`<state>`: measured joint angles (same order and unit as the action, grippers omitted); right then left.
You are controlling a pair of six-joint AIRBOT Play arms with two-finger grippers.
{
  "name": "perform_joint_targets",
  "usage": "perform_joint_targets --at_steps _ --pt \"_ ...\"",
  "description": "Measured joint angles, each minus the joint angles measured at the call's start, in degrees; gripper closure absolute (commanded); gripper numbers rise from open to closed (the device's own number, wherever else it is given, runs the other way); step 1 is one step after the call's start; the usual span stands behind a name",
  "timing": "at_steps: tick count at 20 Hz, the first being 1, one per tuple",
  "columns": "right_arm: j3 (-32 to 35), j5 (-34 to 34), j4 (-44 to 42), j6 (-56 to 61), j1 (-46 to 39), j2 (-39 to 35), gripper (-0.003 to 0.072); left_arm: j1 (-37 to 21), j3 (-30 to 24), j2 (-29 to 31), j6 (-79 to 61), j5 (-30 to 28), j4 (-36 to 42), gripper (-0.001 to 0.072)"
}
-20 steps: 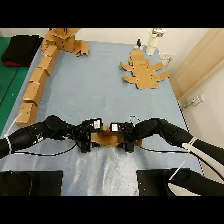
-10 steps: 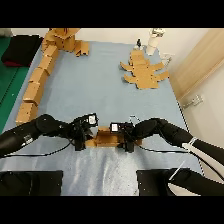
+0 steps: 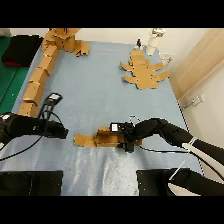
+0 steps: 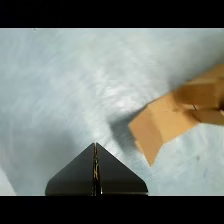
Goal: Fold the box.
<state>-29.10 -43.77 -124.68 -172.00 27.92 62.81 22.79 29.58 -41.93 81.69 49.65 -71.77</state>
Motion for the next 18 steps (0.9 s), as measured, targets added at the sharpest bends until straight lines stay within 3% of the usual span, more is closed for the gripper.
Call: perform_joint_targets --at_steps 3,6,11,18 --pt "0.0 0.0 0.0 0.0 0.0 0.0 0.0183 -4.7 -1.3 -3.6 2.1 1.9 8.0 0.07" --pt "0.0 0.0 0.0 0.0 0.0 0.0 0.0183 -5.6 -2.5 -9.0 -0.1 1.6 16.3 0.0699" --pt "0.0 0.0 0.0 0.0 0.0 0.0 0.0183 -2.4 -3.1 -14.5 -4.2 -2.5 26.8 0.07" --pt "0.0 0.0 0.0 0.0 0.0 0.0 0.0183 1.9 -3.5 -18.6 -5.5 -5.7 31.9 0.07"
